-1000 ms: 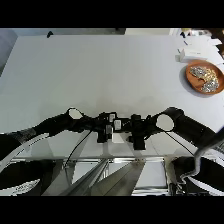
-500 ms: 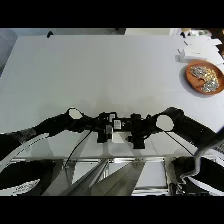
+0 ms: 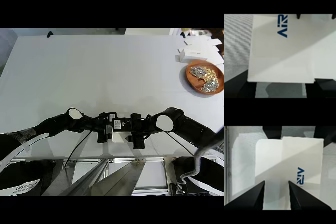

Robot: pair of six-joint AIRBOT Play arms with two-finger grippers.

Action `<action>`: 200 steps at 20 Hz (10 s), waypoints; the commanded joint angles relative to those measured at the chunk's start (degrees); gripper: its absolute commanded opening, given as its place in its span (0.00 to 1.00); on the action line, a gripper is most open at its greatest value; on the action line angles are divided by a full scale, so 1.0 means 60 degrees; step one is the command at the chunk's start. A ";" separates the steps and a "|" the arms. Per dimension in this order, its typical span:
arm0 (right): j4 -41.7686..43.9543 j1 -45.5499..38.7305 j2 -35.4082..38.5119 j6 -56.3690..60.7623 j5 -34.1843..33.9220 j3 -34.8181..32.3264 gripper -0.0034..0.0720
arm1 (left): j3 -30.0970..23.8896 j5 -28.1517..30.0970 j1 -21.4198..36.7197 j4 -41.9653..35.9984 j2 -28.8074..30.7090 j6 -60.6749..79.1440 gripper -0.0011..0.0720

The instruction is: Fold the box and place the chain.

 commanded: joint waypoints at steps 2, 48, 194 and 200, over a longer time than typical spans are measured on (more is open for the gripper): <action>0.0036 0.0007 -0.0004 0.0000 0.0157 0.0000 0.50 | 0.0000 0.0000 0.0007 0.0007 0.0007 0.0018 0.17; -0.1341 -0.0342 0.1435 0.0576 0.0095 -0.0579 0.40 | 0.0000 0.0004 0.0007 0.0007 0.0007 0.0018 0.17; 0.0189 -0.1439 0.0725 0.0816 0.3391 0.0933 0.67 | 0.0000 0.0000 0.0007 0.0007 0.0007 0.0018 0.17; -0.0226 -0.1304 0.0718 0.0750 0.2430 0.0933 0.64 | 0.0000 0.0000 0.0007 0.0011 0.0011 0.0015 0.17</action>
